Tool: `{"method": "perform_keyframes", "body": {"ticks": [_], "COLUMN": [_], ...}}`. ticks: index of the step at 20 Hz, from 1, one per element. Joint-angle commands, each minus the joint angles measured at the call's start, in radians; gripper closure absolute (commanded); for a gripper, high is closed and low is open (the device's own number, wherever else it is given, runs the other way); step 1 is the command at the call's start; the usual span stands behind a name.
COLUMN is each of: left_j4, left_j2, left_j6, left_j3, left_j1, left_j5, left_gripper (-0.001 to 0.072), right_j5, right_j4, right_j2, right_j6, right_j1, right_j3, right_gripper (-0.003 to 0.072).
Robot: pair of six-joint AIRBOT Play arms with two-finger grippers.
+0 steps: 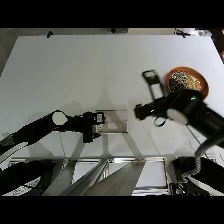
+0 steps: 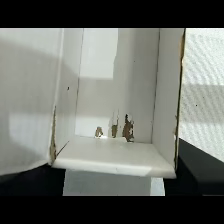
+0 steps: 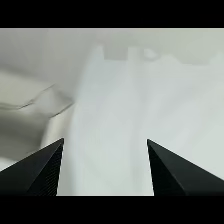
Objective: Fold the box and place the chain.
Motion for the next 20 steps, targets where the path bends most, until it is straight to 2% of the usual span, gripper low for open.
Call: {"method": "perform_keyframes", "body": {"ticks": [1,4,5,7,12,14,19,20], "left_j4": [0.000,0.000,0.000,0.000,0.000,0.000,0.000,0.000], "left_j2": [0.000,0.000,0.000,0.000,0.000,0.000,0.000,0.000], "left_j6": [0.000,0.000,0.000,0.000,0.000,0.000,0.000,0.000], "left_j3": [0.000,0.000,0.000,0.000,0.000,0.000,0.000,0.000], "left_j1": [0.000,0.000,0.000,0.000,0.000,0.000,0.000,0.000], "left_j5": [0.000,0.000,0.000,0.000,0.000,0.000,0.000,0.000], "left_gripper": [0.0554,0.0554,0.0554,0.0554,0.0555,0.0554,0.0554,0.0554], "right_j5": [-0.033,-0.205,-0.252,-0.317,-0.456,-0.450,-0.444,-0.448], "right_j4": [-0.119,0.056,0.142,0.271,0.297,0.311,0.417,0.423], "right_j2": [0.050,-0.066,-0.121,-0.229,-0.444,-0.504,-0.532,-0.536], "right_j6": [-0.204,-0.427,-0.524,-0.661,-0.724,-0.724,-0.809,-0.811], "right_j1": [-0.330,-0.714,-0.811,-0.914,-0.914,-0.914,-0.914,-0.914], "right_j3": [0.015,0.021,0.024,0.027,0.068,0.100,0.114,0.114], "right_gripper": [0.0118,0.0118,0.0118,0.0118,0.0118,0.0118,0.0122,0.0152]}}
